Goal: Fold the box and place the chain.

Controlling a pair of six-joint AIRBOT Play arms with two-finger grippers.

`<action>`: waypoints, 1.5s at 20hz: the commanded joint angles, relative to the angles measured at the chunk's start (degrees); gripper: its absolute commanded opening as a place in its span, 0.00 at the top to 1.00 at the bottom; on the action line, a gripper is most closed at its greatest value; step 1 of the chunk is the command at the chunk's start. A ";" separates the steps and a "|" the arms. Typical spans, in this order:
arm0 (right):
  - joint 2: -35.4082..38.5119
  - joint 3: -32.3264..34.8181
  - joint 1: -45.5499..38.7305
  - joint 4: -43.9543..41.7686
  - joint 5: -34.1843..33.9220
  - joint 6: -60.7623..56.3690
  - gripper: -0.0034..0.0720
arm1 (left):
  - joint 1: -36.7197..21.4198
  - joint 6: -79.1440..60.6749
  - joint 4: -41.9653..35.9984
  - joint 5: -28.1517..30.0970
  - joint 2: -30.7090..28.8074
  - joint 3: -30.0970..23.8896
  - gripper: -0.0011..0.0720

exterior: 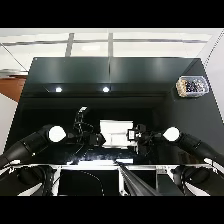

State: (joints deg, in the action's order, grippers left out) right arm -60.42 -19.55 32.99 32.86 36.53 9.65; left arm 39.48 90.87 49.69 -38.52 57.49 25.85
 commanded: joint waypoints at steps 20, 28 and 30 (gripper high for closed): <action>-0.04 0.04 0.04 0.00 0.00 -0.02 0.25 | 17.92 44.70 37.92 -14.75 16.13 21.38 0.44; -0.04 0.04 0.04 0.00 0.00 -0.02 0.25 | 17.99 47.63 37.94 -17.40 19.30 23.45 0.50; -0.04 0.04 0.04 0.00 0.02 -0.02 0.25 | 17.99 47.60 37.90 -17.49 19.30 23.45 0.54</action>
